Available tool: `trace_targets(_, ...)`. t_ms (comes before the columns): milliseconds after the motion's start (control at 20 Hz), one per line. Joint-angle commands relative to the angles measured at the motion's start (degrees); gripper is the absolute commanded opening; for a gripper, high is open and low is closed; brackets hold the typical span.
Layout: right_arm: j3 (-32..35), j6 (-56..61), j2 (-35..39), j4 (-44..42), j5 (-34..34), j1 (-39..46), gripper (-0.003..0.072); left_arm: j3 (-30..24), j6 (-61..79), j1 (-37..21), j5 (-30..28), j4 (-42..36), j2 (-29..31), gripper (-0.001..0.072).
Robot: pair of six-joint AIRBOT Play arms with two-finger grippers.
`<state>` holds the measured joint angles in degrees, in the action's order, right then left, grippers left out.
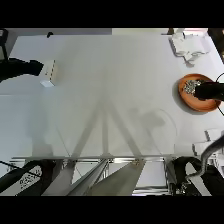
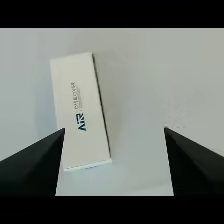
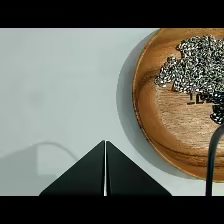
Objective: Fold the box and place the chain.
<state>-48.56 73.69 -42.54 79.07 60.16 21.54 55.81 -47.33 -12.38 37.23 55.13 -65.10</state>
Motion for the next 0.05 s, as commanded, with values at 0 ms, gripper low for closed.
trace_targets(0,0.0,0.0,0.0,0.0,0.0,0.0,0.0012,0.0,0.0,0.0,2.8,-2.0,4.3,0.0701)
